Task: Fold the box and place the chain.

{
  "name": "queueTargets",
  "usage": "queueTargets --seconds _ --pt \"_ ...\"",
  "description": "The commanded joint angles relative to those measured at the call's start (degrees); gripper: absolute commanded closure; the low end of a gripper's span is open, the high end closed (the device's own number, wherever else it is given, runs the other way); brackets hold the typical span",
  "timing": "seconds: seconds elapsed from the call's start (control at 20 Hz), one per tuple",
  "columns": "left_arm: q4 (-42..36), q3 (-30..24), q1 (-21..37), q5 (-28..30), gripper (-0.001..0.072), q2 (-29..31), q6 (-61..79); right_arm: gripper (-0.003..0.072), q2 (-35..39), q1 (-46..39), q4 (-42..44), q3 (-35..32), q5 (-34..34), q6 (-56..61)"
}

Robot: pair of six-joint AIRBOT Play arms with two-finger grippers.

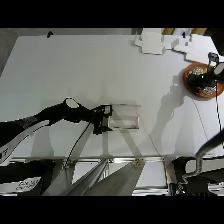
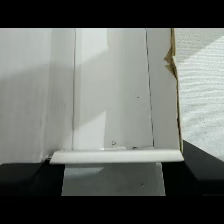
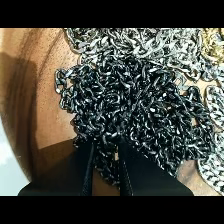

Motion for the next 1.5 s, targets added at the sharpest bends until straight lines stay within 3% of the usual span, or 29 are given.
queueTargets --seconds 0.0,0.05,0.15,0.35,0.6,0.8,1.05,1.45 --pt "0.02 0.00 0.04 0.00 0.0576 0.02 0.00 0.0533 -1.11 -0.02 0.04 0.00 -0.79 0.07" --pt "0.02 0.00 0.04 0.00 0.0576 0.02 0.00 0.0536 -1.11 -0.02 0.02 0.02 -1.20 0.07" --pt "0.02 0.00 0.04 0.00 0.0576 0.02 0.02 0.0665 -1.03 -0.02 0.02 0.04 -0.76 0.04" --pt "0.02 0.00 0.04 0.00 0.0576 0.02 0.02 0.0665 2.29 -0.02 -0.22 0.04 1.14 -0.22" --pt "0.02 0.00 0.02 0.00 0.0576 0.02 0.02 0.0666 12.74 -0.02 -0.39 0.04 3.56 -2.38" --pt "0.02 0.00 0.04 0.00 0.0576 0.02 0.00 0.0666 22.03 0.04 1.20 0.04 12.92 -3.85" --pt "0.02 0.00 0.04 0.00 0.0576 0.02 0.02 0.0666 34.88 0.81 15.06 0.00 26.67 -9.42" --pt "0.02 0.00 0.04 0.00 0.0576 0.02 0.02 0.0666 51.10 20.06 19.47 -0.04 38.10 -7.30"
